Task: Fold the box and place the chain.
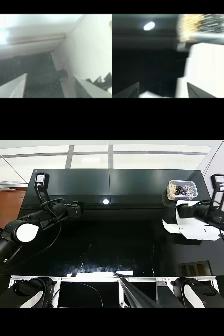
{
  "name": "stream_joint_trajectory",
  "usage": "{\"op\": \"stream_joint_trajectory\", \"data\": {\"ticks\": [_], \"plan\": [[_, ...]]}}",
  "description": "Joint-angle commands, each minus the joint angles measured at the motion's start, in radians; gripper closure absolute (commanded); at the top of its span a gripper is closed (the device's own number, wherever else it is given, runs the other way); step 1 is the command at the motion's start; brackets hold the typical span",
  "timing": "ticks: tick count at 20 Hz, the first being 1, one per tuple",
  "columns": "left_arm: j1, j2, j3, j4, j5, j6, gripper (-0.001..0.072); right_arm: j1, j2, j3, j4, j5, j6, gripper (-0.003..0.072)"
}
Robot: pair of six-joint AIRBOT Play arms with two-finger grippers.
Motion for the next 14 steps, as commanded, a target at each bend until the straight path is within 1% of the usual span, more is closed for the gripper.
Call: {"op": "stream_joint_trajectory", "data": {"ticks": [1, 4, 5, 7, 9, 11, 13, 14], "plan": [[0.006, -0.006, 0.0, -0.005, 0.084, -0.003, 0.0002, -0.174, -0.092, 0.08, -0.352, -0.079, 0.41, -0.0021], [0.005, -0.009, 0.0, -0.005, 0.075, -0.003, 0.0002, -0.475, -0.242, 0.233, -0.367, -0.06, 0.469, -0.0021], [0.005, -0.012, 0.0, -0.005, 0.068, -0.003, 0.0002, -0.569, -0.29, 0.274, -0.367, -0.022, 0.507, -0.0021], [0.005, -0.019, 0.0, -0.003, 0.043, 0.0, 0.0002, -0.707, -0.348, 0.325, -0.367, 0.127, 0.533, -0.002], [0.005, -0.033, 0.0, -0.003, 0.015, 0.005, 0.0002, -0.771, -0.364, 0.327, -0.366, 0.174, 0.507, -0.0021], [0.005, -0.053, 0.0, -0.002, -0.01, 0.007, 0.0002, -0.789, -0.391, 0.334, -0.333, 0.193, 0.415, -0.0022], [0.0, -0.073, 0.0, 0.0, -0.053, 0.036, 0.0002, -0.808, -0.478, 0.381, -0.216, 0.273, 0.303, -0.0021], [-0.001, -0.083, 0.0, 0.0, -0.072, 0.037, 0.0002, -0.824, -0.536, 0.418, -0.132, 0.322, 0.263, -0.002]]}}
